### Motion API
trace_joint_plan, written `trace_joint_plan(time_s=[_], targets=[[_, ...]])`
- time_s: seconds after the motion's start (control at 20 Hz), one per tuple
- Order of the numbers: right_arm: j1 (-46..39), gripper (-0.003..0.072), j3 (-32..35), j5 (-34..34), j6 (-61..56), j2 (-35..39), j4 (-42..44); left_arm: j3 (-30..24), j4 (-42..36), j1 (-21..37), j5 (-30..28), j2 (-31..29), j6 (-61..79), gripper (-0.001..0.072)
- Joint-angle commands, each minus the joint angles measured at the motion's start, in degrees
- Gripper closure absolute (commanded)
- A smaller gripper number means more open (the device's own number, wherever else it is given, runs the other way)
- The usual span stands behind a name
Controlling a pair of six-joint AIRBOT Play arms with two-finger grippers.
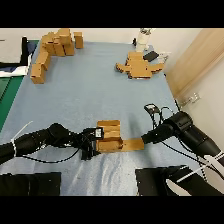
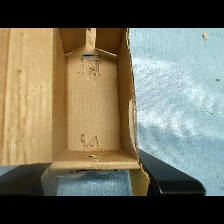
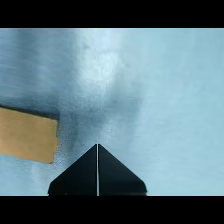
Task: Fold the box.
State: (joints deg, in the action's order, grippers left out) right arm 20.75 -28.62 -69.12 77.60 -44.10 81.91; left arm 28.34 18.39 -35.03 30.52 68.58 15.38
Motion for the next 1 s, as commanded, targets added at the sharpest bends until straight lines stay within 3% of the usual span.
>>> trace_joint_plan(time_s=[0.0,0.25,0.45,0.7,0.95], targets=[[-2.21,0.0679,3.39,4.9,-4.81,-1.38,6.4,0.07,0.02,0.0,0.0,0.0,0.02,0.0211],[-2.21,0.0681,5.25,10.64,0.09,-3.26,15.28,0.07,0.02,0.0,0.0,0.0,0.02,0.0212],[-2.19,0.0681,5.16,9.51,1.49,0.37,20.81,0.07,0.02,0.02,0.0,0.0,0.02,0.0212],[-2.21,0.0681,5.14,4.57,0.42,6.95,21.81,0.07,0.02,0.02,0.02,0.0,0.02,0.0211],[-2.21,0.0681,6.64,7.82,1.53,3.69,24.52,0.07,0.02,0.0,0.0,0.0,0.02,0.0211]])
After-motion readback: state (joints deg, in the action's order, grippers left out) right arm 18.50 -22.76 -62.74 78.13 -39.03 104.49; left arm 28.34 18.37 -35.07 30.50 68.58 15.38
